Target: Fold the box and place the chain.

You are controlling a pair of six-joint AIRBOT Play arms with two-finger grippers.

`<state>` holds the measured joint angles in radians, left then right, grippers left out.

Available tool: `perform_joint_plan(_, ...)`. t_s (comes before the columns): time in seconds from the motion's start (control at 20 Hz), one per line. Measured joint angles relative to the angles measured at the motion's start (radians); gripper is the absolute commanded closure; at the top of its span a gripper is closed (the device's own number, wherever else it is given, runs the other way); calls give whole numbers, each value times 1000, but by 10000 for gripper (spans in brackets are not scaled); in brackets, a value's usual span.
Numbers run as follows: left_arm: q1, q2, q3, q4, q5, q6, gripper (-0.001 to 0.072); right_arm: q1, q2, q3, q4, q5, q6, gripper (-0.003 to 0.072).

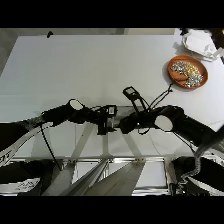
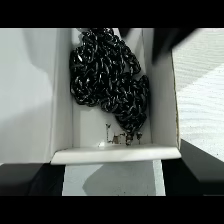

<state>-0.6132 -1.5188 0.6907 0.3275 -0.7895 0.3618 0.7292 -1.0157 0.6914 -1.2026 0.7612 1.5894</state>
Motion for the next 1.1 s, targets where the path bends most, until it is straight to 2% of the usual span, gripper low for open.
perform_joint_plan(0.25, 0, 0, 0, 0, 0, 0, 339, -162, 168, 29, -95, 165, 20, 485)
perform_joint_plan(0.4, 0, 0, 0, 0, 0, 0, 339, -302, 211, 35, -212, 270, 34, 482)
perform_joint_plan(0.45, 0, 0, 0, 0, 0, 0, 339, -345, 208, 36, -256, 288, 39, 433)
perform_joint_plan(0.5, 0, 0, 0, 0, 0, 0, 339, -389, 193, 37, -299, 296, 46, 348)
perform_joint_plan(0.65, 0, 0, 0, 0, 0, 0, 339, -481, 106, 38, -378, 277, 54, 347)
perform_joint_plan(0.85, 0, 0, 0, 0, 0, 0, 339, -523, -44, 53, -419, 209, 54, 350)
perform_joint_plan(1.1, 0, 0, 0, 0, 0, 0, 339, -534, -212, 153, -437, 164, 60, 351)
